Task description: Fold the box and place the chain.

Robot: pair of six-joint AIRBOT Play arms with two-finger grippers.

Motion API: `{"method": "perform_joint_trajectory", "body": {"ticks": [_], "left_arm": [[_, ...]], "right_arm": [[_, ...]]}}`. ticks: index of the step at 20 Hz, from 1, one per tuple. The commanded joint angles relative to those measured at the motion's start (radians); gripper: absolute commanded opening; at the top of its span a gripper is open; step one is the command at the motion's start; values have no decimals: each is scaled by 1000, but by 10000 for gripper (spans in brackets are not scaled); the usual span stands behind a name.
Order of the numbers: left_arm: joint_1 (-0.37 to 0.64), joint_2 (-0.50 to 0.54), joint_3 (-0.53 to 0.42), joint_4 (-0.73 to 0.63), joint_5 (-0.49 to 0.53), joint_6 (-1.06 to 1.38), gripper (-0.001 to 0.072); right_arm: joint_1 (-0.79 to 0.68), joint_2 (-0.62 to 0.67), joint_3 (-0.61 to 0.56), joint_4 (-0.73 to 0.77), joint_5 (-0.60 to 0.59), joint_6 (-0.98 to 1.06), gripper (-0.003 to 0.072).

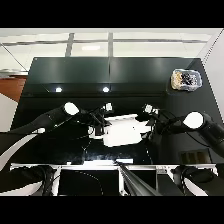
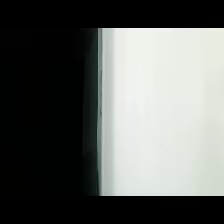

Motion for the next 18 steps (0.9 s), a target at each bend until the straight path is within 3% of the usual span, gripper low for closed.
{"method": "perform_joint_trajectory", "body": {"ticks": [1,7,11,18], "left_arm": [[3,-4,-1,32,-35,2,31],[3,-4,-1,32,-36,2,30],[3,-4,-1,32,-36,2,30],[3,-4,-1,32,-36,2,30]], "right_arm": [[35,-1,-43,-15,-9,-32,714],[121,-1,-93,-70,-116,-135,713],[154,-1,-94,-35,-137,-183,713],[293,-30,-104,29,-307,-182,713]]}}
